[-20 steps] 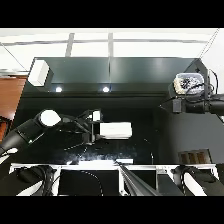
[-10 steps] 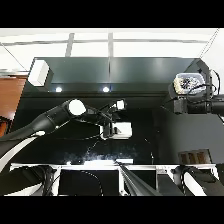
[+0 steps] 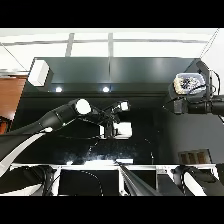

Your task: Fold the box and place the chain.

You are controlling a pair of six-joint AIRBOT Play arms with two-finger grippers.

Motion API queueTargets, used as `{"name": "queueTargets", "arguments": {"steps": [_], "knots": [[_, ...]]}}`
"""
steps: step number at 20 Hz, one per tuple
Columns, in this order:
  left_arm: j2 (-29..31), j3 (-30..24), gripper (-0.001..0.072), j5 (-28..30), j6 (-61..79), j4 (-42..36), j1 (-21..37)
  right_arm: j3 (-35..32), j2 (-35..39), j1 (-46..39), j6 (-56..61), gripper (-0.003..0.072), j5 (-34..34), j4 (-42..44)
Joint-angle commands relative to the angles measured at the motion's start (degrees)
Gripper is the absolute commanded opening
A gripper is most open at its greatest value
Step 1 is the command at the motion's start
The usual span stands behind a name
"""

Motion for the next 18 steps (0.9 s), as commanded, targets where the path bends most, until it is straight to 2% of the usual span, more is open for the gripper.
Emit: {"name": "queueTargets", "arguments": {"steps": [1, 12, 18], "knots": [[-0.6, 0.1, 0.0713, -2.0, -0.8, 0.4, 0.0, 0.0, 0.0, 0.0, 0.0, 0.0009, -0.4, -0.1], [-1.4, 0.1, 0.0714, -2.1, -0.3, 2.2, -0.4, 0.0, 0.0, 0.0, 0.1, 0.0009, -1.3, 0.0], [-5.2, 0.1, 0.0713, 4.1, -0.4, 12.0, -4.5, 0.0, 0.0, 0.0, 0.6, 0.0009, -1.3, 0.0]]}}
